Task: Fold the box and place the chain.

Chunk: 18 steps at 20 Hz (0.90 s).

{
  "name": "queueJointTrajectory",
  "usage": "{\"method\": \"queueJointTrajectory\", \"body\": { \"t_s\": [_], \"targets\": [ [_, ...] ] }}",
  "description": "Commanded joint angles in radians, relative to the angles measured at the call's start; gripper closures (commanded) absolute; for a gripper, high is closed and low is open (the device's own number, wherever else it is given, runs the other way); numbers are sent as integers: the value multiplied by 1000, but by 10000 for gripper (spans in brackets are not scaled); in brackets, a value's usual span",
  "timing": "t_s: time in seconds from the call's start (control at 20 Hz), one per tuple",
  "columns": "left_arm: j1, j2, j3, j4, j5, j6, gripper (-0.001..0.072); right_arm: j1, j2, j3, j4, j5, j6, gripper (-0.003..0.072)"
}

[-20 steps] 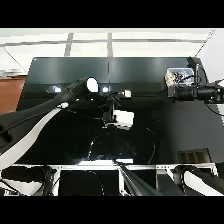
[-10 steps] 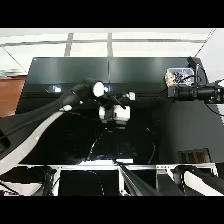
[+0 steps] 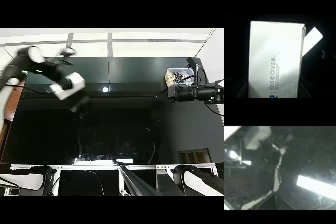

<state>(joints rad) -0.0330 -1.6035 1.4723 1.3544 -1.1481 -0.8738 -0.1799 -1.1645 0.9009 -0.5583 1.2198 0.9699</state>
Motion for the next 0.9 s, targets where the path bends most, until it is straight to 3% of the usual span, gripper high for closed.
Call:
{"method": "queueJointTrajectory", "body": {
  "t_s": [0.0, 0.1, 0.2, 0.55, 0.7, 0.75, 0.8, 0.85],
  "targets": [
    [253, -8, 24, -2, 122, -191, 385, 0, 1, 0, 1, -21, 14, 673],
    [334, -37, 47, -2, 216, -216, 385, 0, 0, 0, 0, -20, 14, 673],
    [369, -114, 117, 1, 229, -234, 385, 0, 1, 0, 2, -26, 13, 673],
    [386, -462, 585, -16, 93, -243, 382, 5, 0, 0, 6, -28, 13, 673],
    [384, -512, 591, -58, 104, -242, 381, 16, 0, 0, 6, -46, 13, 673],
    [382, -512, 573, -47, 109, -243, 338, 20, 0, 0, 6, -50, 13, 673],
    [382, -511, 572, -26, 114, -264, 89, 25, 0, 0, 6, -51, 13, 673],
    [382, -503, 578, -14, 114, -303, 2, 27, 0, 0, 6, -51, 13, 673]
  ]
}}
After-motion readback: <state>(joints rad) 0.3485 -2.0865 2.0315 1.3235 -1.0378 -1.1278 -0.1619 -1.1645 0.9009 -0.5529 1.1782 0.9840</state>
